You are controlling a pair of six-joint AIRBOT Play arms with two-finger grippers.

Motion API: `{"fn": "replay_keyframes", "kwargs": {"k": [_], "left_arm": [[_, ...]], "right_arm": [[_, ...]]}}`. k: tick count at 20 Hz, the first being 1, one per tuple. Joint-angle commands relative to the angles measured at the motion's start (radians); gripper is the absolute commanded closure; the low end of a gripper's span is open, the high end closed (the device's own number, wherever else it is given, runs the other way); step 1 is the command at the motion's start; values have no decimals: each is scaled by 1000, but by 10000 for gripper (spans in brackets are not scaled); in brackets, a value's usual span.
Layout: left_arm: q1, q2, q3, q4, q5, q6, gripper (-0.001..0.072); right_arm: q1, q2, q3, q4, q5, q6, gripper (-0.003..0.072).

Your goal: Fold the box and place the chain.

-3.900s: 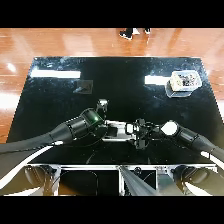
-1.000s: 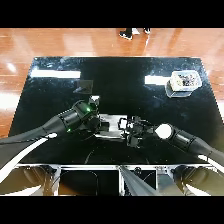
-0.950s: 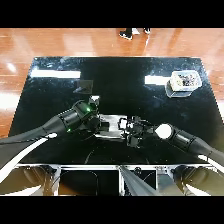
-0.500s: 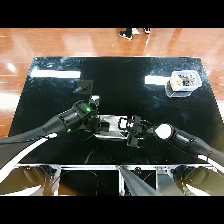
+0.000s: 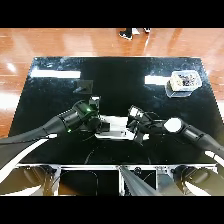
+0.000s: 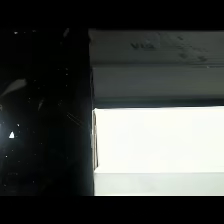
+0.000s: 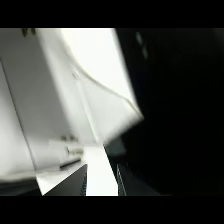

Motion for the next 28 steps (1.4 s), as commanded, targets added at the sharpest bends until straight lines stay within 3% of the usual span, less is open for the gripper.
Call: {"fn": "replay_keyframes", "kwargs": {"k": [1, 7, 11, 15, 20, 28], "left_arm": [[0, 0, 0, 3, -2, -3, 689], [0, 0, 0, -5, -32, -3, 689], [0, 0, 0, -18, -47, -1, 689], [0, 0, -1, -16, -45, 6, 689], [0, -1, -1, -4, -43, 7, 690], [0, -7, 0, 50, -45, 6, 691]], "right_arm": [[-118, 21, 1, -57, 152, 159, 440], [-356, 32, 34, -43, 467, 707, 440], [-580, 33, 69, -109, 642, 910, 441], [-740, 32, 45, -230, 621, 1004, 440], [-685, 24, -41, -270, 534, 1051, 438], [-641, -45, -43, -247, 494, 1065, 438]]}}
